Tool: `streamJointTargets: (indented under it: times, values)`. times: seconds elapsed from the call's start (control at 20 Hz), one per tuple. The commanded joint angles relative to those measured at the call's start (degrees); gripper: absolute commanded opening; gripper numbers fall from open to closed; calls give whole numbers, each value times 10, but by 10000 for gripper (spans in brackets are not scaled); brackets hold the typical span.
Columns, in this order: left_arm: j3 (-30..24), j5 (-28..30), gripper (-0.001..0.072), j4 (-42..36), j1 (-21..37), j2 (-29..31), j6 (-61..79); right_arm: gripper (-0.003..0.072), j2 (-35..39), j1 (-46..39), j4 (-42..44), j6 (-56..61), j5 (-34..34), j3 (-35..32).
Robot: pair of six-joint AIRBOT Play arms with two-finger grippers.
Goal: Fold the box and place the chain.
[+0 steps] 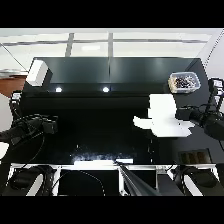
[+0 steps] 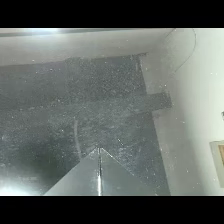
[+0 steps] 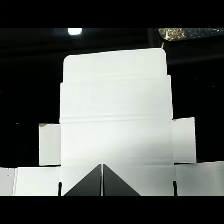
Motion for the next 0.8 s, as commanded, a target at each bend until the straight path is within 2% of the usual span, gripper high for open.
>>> streamJointTargets:
  times: [0.0,0.65,0.75]
  values:
    - [0,0,28,0,0,0,0,20,0,0,0,0,0,0]
    - [0,0,28,0,0,0,0,21,0,0,0,0,1,0]
    - [0,0,28,0,0,0,0,21,0,0,0,0,30,0]
